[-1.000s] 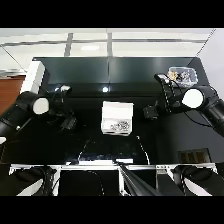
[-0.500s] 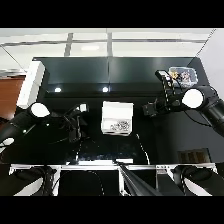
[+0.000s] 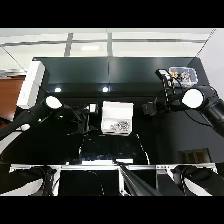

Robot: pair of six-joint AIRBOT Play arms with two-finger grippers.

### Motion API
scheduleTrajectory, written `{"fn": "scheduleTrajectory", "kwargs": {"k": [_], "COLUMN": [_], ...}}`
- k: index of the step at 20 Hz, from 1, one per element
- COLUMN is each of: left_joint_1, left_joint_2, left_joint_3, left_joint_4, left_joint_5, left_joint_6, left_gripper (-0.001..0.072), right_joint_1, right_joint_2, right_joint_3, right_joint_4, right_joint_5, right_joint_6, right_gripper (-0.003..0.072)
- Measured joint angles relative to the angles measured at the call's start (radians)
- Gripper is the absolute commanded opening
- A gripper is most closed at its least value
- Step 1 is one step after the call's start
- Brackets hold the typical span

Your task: Fold the box and place the chain.

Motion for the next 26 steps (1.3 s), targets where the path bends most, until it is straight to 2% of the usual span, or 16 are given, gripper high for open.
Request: {"fn": "scheduleTrajectory", "kwargs": {"k": [10,16,17,19,20,21,22,23,26], "left_joint_1": [-0.032,-0.064,-0.071,-0.081,-0.083,-0.085,-0.087,-0.089,-0.091], "left_joint_2": [-0.053,-0.06,-0.062,-0.068,-0.069,-0.07,-0.071,-0.072,-0.072], "left_joint_3": [0.018,0.018,0.019,0.018,0.019,0.019,0.019,0.019,0.019], "left_joint_4": [-0.034,-0.101,-0.108,-0.114,-0.115,-0.117,-0.118,-0.119,-0.122], "left_joint_5": [-0.027,-0.026,-0.023,-0.018,-0.017,-0.016,-0.015,-0.014,0.0], "left_joint_6": [0.05,0.053,0.053,0.043,0.035,0.027,0.02,0.014,-0.016], "left_gripper": [0.0714,0.0706,0.0678,0.0538,0.0532,0.0495,0.0495,0.0495,0.0495], "right_joint_1": [0.0,0.0,0.0,0.0,0.0,-0.001,-0.004,-0.007,-0.029], "right_joint_2": [0.0,0.0,0.0,0.0,0.0,0.0,0.0,-0.001,-0.018], "right_joint_3": [0.0,0.0,0.0,0.0,0.0,0.0,0.0,0.0,0.0], "right_joint_4": [0.0,0.0,0.0,0.0,0.0,0.0,0.001,0.0,0.016], "right_joint_5": [-0.023,-0.026,-0.026,-0.033,-0.042,-0.058,-0.082,-0.115,-0.243], "right_joint_6": [0.0,0.0,0.0,0.0,0.0,0.0,0.007,0.02,0.05], "right_gripper": [0.0266,0.0266,0.0266,0.0267,0.0269,0.0274,0.0519,0.0653,0.0653]}}
